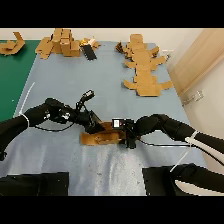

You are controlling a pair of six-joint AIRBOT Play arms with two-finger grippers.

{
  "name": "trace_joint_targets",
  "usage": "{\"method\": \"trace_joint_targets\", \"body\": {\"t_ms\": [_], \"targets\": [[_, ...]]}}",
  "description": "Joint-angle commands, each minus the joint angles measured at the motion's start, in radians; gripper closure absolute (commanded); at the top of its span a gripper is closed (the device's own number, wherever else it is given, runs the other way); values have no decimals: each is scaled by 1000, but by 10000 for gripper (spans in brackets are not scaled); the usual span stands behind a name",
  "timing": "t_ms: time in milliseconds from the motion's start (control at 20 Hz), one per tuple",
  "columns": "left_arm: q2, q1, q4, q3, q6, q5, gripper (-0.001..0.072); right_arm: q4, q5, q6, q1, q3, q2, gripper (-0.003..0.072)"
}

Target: Fold the box.

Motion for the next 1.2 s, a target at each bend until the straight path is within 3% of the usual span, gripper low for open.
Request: {"method": "trace_joint_targets", "body": {"t_ms": [0, 50, 100, 200, 250, 300, 500, 800, 1000, 1150], "targets": [[1, 68, 38, 1, -119, -84, 30, 0, -1, 0, 0, 0, 0, 184], [1, 93, 37, 1, -123, -132, 31, 0, -1, 0, 0, 0, 0, 185], [1, 112, 38, 1, -126, -176, 90, 0, -1, 0, 0, 0, 0, 185], [1, 147, 40, 1, -126, -274, 393, 0, -1, 0, 0, 0, 0, 185], [1, 165, 42, 1, -127, -323, 595, 0, -1, 0, 0, 0, 0, 185], [1, 180, 45, 1, -129, -373, 698, 0, -1, 0, 0, 0, 0, 185], [1, 184, 95, 0, -478, -406, 700, 0, -1, 0, 0, 0, 0, 185], [1, -97, 204, 0, -700, -402, 702, 0, -1, 0, 0, 0, 0, 185], [1, -230, 27, 0, -666, -303, 703, 0, -5, 0, 0, 0, 0, 185], [1, -229, -55, 1, -649, -278, 703, 0, -12, 0, 0, 0, 0, 185]]}}
